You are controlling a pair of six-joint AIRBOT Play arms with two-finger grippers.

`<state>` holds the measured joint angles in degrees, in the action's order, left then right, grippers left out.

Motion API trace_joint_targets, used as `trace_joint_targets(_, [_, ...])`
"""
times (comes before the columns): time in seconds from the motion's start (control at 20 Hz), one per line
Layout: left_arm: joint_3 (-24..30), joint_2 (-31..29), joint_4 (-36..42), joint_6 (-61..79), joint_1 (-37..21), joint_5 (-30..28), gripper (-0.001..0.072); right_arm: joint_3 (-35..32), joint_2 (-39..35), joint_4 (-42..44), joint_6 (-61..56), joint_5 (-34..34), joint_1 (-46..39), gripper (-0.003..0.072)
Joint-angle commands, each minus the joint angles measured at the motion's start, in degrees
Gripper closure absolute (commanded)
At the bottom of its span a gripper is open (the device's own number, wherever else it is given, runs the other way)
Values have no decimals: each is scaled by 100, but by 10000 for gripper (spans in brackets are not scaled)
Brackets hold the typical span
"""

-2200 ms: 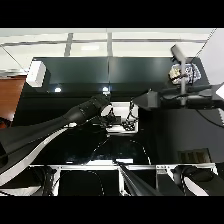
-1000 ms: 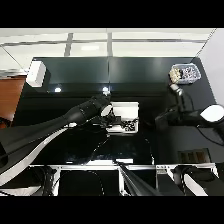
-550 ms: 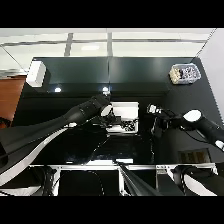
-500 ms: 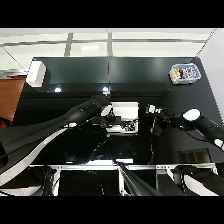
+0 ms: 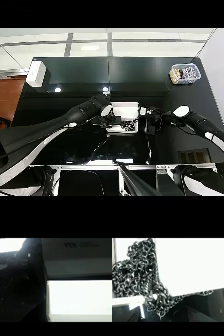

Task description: Fold the box and place the chain.

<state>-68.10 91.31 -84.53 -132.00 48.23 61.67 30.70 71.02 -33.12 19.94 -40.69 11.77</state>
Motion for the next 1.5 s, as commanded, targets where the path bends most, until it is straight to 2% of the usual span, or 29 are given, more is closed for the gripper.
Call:
trace_joint_targets(0.0, [-7, -2, 0, 0, -2, -7, 678, 17, 33, -4, 48, 83, 46, -19])
trace_joint_targets(0.05, [-7, -2, 0, 0, -2, -7, 678, 17, 33, -4, 46, 81, 46, 66])
trace_joint_targets(0.15, [-7, -2, 0, 0, -2, -11, 678, 17, 33, -4, 2, 59, 46, 309])
trace_joint_targets(0.2, [-7, -2, -2, 0, -2, -11, 678, 17, 33, -11, -133, 59, 44, 561])
trace_joint_targets(0.25, [-7, -2, 0, 0, -2, -9, 678, 17, 33, -11, -175, 81, 44, 672])
trace_joint_targets(0.35, [-7, -2, 0, 0, -2, -7, 678, 17, 22, -13, -511, 208, 26, 673])
trace_joint_targets(0.5, [-7, -2, -2, 0, -2, -7, 678, 17, -160, -72, -1823, 479, -144, 672])
trace_joint_targets(0.65, [-7, -2, -2, 0, -2, -9, 678, 17, -728, -511, -2892, 380, -391, 672])
trace_joint_targets(0.9, [-7, -2, 0, 0, -2, -9, 678, 68, -2260, -629, -4138, -643, -608, 672])
trace_joint_targets(1.1, [-7, -2, -2, 0, -2, -11, 678, 704, -3200, -584, -5121, -1615, -605, 672])
trace_joint_targets(1.25, [-7, -2, -2, 0, -2, -17, 678, 1281, -3383, -11, -5731, -2057, -605, 672])
trace_joint_targets(1.35, [-7, -2, -2, 0, -2, -17, 678, 1244, -3333, 907, -5790, -2090, -553, 672])
trace_joint_targets(1.45, [-7, -2, -2, 0, -2, -17, 678, 1126, -3101, 1110, -5967, -2059, -330, 671])
